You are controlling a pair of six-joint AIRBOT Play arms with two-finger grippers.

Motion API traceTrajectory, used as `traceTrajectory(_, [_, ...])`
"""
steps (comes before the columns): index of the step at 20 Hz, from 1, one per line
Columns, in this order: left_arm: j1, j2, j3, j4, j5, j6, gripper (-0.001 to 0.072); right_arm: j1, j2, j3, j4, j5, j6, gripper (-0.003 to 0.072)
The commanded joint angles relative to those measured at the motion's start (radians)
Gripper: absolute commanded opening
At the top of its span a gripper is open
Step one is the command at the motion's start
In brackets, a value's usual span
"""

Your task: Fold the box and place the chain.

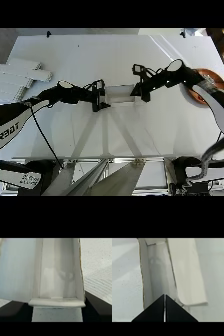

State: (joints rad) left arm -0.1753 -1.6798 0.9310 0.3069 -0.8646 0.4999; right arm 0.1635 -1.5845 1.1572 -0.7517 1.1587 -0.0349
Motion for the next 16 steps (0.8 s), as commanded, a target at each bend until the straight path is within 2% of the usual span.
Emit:
traceTrajectory(1, [0.001, 0.0, 0.0, 0.0, 0.0, 0.0, 0.0394, -0.055, 0.066, 0.0, 0.021, 0.061, 0.039, 0.001])
traceTrajectory(3, [0.001, 0.0, 0.0, 0.0, 0.0, 0.0, 0.0394, -0.105, 0.109, 0.0, 0.011, 0.092, 0.06, 0.001])
traceTrajectory(5, [0.001, 0.0, 0.0, 0.0, 0.0, 0.0, 0.0394, -0.159, 0.139, 0.0, -0.045, 0.073, 0.162, 0.001])
traceTrajectory(7, [0.001, 0.0, 0.0, 0.0, 0.0, 0.0, 0.0394, -0.212, 0.144, 0.0, -0.159, 0.035, 0.34, 0.001])
traceTrajectory(11, [0.001, 0.0, 0.0, 0.0, 0.0, 0.0, 0.0394, -0.253, 0.138, 0.0, -0.441, -0.052, 0.822, 0.0008])
traceTrajectory(16, [0.001, 0.0, 0.0, 0.0, 0.0, 0.0, 0.0394, -0.228, 0.079, -0.061, -0.388, -0.033, 0.953, 0.0005])
